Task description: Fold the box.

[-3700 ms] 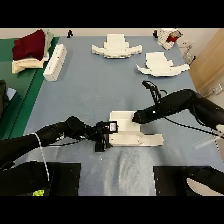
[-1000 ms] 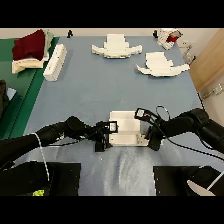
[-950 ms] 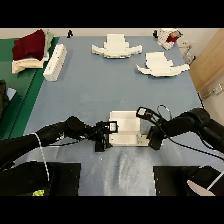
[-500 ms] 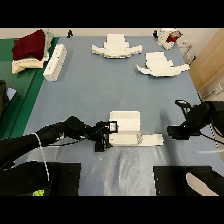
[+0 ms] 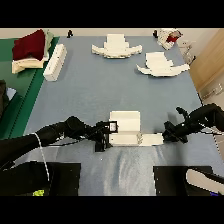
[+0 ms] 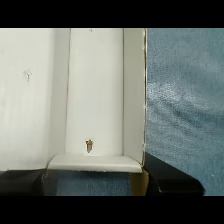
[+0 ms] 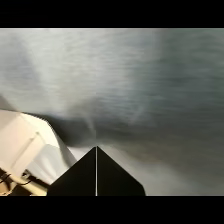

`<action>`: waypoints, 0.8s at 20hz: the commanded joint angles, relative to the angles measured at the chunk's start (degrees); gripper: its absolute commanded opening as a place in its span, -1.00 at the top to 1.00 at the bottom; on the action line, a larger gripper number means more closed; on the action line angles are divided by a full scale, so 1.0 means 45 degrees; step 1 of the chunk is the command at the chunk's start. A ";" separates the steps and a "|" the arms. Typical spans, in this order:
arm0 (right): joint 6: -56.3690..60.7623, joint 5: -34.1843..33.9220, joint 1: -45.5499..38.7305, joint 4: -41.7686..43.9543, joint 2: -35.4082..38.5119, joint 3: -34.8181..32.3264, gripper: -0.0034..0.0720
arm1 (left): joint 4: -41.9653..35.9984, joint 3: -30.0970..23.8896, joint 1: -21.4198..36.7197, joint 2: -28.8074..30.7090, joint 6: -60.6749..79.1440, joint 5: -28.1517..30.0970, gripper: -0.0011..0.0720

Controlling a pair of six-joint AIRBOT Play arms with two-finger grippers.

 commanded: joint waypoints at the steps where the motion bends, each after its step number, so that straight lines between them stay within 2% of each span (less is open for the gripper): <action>1: -0.1248 -0.0457 -0.0121 0.2025 -0.0374 -0.0282 0.91 | 0.0005 0.0005 0.0015 0.0005 0.0005 0.0005 -0.31; 5: -0.1273 -0.0763 -0.0117 0.2186 0.0296 -0.0442 0.91 | 0.0005 0.0005 0.0015 0.0005 0.0005 0.0005 -0.31; 12: -0.0733 0.1020 0.0947 0.1773 0.0777 -0.1049 0.91 | 0.0000 0.0010 0.0015 0.0005 0.0005 0.0005 -0.31; 16: -0.0729 0.0874 0.1433 0.2001 0.0787 -0.1044 0.91 | 0.0005 0.0005 0.0015 0.0005 0.0005 0.0005 -0.31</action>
